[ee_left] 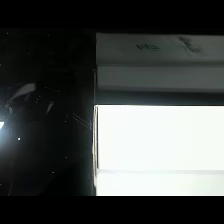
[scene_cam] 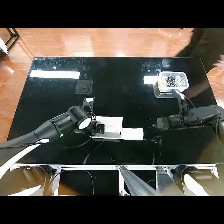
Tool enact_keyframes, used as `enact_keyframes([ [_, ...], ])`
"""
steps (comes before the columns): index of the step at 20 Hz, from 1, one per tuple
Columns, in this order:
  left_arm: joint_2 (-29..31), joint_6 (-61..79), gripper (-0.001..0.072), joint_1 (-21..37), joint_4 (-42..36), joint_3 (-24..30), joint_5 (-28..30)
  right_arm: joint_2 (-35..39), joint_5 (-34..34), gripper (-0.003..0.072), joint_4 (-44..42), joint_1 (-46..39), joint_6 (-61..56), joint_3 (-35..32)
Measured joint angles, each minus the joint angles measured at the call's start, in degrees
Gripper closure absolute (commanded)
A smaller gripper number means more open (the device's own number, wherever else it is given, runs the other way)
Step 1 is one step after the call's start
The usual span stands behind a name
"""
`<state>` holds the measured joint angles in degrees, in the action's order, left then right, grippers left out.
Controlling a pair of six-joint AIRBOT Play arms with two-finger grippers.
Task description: Fold the box and place the chain.
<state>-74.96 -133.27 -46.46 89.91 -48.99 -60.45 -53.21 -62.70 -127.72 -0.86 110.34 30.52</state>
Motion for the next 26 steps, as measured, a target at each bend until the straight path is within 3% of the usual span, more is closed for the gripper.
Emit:
enact_keyframes([
  [5,0.0,0.0,0.0689,0.1,-0.4,0.0,0.0,-4.6,3.3,0.0667,-4.0,-0.5,-8.0,-5.9],
  [10,0.0,0.0,0.0689,0.1,-0.5,0.0,0.2,-14.4,6.6,0.0651,-11.4,5.0,-8.5,-5.9],
  [11,0.0,0.0,0.0689,0.1,-0.5,0.0,0.3,-16.0,6.8,0.047,-12.7,6.8,-8.2,-5.3],
  [12,0.0,0.0,0.0689,0.1,-0.5,0.0,0.3,-17.5,6.9,0.0213,-13.8,8.9,-8.0,-4.4],
  [13,0.0,0.0,0.0689,0.1,-0.5,0.0,0.3,-18.6,6.7,0.0069,-14.9,10.9,-7.9,-3.1],
  [19,0.0,0.0,0.0689,0.1,-0.5,0.0,0.0,-21.3,2.2,0.0065,-12.1,16.7,-6.6,5.6],
  [26,0.0,0.0,0.0689,0.1,-0.5,0.0,-0.1,-21.6,-4.7,0.0065,-11.8,18.1,-6.5,10.6],
])
